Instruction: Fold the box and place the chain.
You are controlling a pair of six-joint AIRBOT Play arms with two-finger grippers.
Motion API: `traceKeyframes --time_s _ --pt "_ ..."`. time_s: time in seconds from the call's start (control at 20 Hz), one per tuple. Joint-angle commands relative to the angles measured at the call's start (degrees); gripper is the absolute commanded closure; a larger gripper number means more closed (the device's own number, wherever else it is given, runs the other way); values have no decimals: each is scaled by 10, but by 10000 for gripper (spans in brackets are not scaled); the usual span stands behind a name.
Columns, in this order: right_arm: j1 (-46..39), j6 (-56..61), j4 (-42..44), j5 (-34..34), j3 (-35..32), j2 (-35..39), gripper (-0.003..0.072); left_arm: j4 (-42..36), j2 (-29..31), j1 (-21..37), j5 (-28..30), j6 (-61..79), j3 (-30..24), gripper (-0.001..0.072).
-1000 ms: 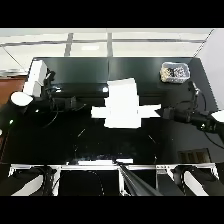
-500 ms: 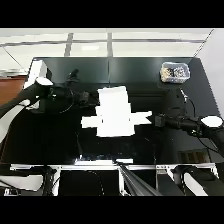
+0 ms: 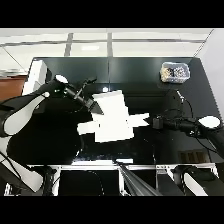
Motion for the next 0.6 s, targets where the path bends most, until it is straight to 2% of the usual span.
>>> traceKeyframes --time_s 0.0,0.1,0.15,0.2,0.25,0.35,0.4,0.55 --pt "1 5 0 0 0 0 674 35 -18 -16 -48 65 25 439" --pt "1 8 0 1 0 0 674 36 -21 -24 -50 83 27 458" --pt "1 9 0 1 0 0 674 40 -24 -25 -50 83 31 587" --pt "1 9 0 1 0 0 674 40 -26 -25 -50 84 35 652" --pt "0 9 0 0 0 0 645 41 -26 -24 -49 88 37 673" --pt "0 29 -29 -3 7 0 123 42 -26 -22 -48 90 46 685" --pt "0 41 -61 3 21 0 -6 43 -26 -23 -46 81 53 686" --pt "-12 49 -167 59 101 0 -8 50 -10 -27 -40 64 60 687"
